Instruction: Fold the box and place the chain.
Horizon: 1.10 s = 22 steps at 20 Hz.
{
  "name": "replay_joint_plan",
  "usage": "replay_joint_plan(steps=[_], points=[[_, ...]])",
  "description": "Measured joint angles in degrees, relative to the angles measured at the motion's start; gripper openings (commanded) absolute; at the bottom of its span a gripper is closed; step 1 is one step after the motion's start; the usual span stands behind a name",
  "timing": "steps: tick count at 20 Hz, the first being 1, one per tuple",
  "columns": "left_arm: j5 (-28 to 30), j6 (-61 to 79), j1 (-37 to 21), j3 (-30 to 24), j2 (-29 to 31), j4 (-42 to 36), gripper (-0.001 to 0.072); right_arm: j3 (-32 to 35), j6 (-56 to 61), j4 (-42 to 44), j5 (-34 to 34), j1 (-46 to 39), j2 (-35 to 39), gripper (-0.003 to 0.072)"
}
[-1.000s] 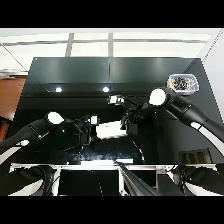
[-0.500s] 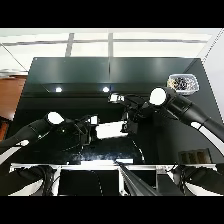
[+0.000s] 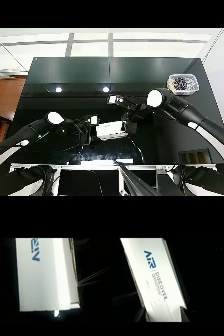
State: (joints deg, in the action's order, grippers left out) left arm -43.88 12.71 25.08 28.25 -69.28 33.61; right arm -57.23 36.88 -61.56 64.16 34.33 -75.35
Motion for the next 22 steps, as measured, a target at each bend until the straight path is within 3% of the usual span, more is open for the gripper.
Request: replay_joint_plan(steps=[22], points=[[-0.07, 0.0, 0.0, 0.0, 0.0, 0.0, 0.0404, 0.24, 0.85, -1.33, 0.09, 1.29, -0.37, 0.047]])
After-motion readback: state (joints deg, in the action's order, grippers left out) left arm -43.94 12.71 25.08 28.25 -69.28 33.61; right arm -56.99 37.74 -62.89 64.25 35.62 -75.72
